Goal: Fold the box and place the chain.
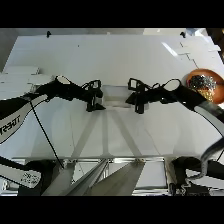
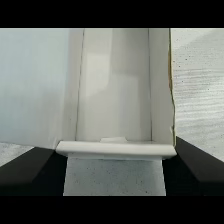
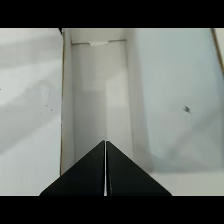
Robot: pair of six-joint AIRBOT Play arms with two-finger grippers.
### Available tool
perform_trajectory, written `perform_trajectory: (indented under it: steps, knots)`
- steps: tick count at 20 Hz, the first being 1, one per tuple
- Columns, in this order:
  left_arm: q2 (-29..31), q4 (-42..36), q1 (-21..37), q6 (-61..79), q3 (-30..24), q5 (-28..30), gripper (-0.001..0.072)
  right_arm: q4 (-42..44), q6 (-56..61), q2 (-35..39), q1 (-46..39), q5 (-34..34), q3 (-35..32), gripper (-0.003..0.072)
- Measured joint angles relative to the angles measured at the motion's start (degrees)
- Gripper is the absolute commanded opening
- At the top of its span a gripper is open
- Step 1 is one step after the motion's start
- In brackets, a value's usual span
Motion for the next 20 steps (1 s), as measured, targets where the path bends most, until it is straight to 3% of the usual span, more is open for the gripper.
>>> perform_trajectory:
  steps: [5,10,16,20]
  knots:
    - [0.0,0.0,0.0,0.0,0.0,0.0,0.0337,-9.88,16.24,6.75,-7.48,4.35,0.0,0.0016]
    - [0.0,0.0,0.0,0.02,0.02,0.0,0.0337,-17.11,35.21,7.93,-15.76,7.37,0.0,0.0016]
    - [0.0,0.0,0.0,0.02,0.0,0.0,0.0337,-21.14,47.78,2.97,-17.94,11.8,0.0,0.0015]
    - [0.0,0.0,0.0,0.02,0.0,0.0,0.0337,-18.82,49.94,-1.57,-16.35,13.29,0.0,0.0015]
